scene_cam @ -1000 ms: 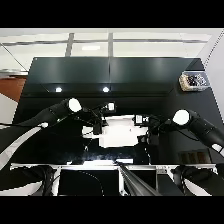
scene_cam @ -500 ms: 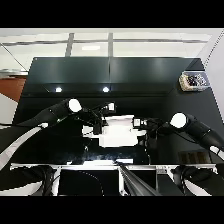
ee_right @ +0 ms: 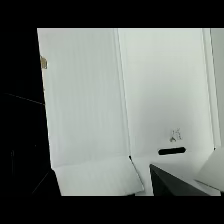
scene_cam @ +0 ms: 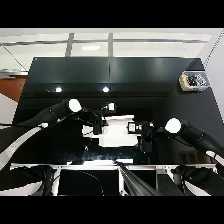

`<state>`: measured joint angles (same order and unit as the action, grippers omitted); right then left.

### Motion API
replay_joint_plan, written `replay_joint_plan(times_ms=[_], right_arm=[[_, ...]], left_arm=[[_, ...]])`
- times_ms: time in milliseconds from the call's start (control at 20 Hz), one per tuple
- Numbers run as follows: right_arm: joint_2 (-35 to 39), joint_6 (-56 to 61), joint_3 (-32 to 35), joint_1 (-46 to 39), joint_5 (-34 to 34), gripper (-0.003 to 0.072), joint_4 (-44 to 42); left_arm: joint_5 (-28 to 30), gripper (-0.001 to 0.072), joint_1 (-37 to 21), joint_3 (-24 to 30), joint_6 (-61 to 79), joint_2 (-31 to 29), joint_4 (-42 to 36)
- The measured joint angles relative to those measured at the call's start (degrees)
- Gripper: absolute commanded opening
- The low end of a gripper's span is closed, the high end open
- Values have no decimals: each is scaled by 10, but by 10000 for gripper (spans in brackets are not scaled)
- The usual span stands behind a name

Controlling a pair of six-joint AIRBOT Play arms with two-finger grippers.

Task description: Fold the box and place the chain.

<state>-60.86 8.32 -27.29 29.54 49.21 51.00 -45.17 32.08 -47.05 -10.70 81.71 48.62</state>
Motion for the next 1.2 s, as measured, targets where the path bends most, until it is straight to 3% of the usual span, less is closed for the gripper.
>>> replay_joint_plan(times_ms=[350, 600, 1200], right_arm=[[31, 66, -13, 29, -27, 703, 19], [68, 91, -28, 3, -61, 712, 49], [18, -34, -31, -52, -89, 712, -84]], left_arm=[[0, 25, 0, 0, 0, 0, 0], [0, 24, 0, 0, 0, 0, 0], [-1, 24, 0, 0, 0, 0, 0]])
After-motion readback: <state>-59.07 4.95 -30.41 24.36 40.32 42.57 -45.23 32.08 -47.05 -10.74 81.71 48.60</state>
